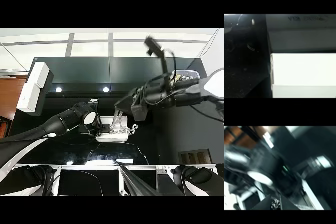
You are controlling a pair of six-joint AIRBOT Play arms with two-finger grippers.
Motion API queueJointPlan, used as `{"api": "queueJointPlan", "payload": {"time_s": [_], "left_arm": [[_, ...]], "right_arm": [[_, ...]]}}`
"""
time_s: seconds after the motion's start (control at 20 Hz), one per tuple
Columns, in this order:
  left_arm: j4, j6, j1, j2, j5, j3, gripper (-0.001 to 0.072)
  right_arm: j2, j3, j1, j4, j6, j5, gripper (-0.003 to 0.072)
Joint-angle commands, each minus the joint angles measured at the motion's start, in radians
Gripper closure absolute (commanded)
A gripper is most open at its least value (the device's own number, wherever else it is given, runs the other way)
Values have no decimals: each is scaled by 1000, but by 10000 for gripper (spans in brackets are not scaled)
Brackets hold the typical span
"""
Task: Fold the box and place the chain.
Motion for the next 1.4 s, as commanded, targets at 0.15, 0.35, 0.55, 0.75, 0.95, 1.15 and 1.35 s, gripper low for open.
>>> {"api": "queueJointPlan", "payload": {"time_s": [0.15, 0.35, 0.55, 0.75, 0.95, 1.15, 1.35], "left_arm": [[0, 0, 1, 0, 0, 1, 679], [0, 0, 1, 0, 0, 1, 679], [0, 0, 1, 0, 0, 1, 679], [0, 0, 1, 0, 1, 1, 679], [1, 0, 1, 0, 1, 1, 679], [0, 0, 1, 0, 0, 1, 679], [0, 0, 1, 0, 0, 1, 679]], "right_arm": [[-20, -256, 53, -69, 28, -164, 675], [-53, -303, 60, -146, 29, -178, 674], [-52, -302, 53, -177, 21, -171, 163], [-42, -309, -70, -290, -203, 13, 195], [-43, -438, -98, -444, -421, -98, 11], [-43, -532, -33, -442, -705, -328, -34], [-106, -533, -15, -319, -890, -409, -34]]}}
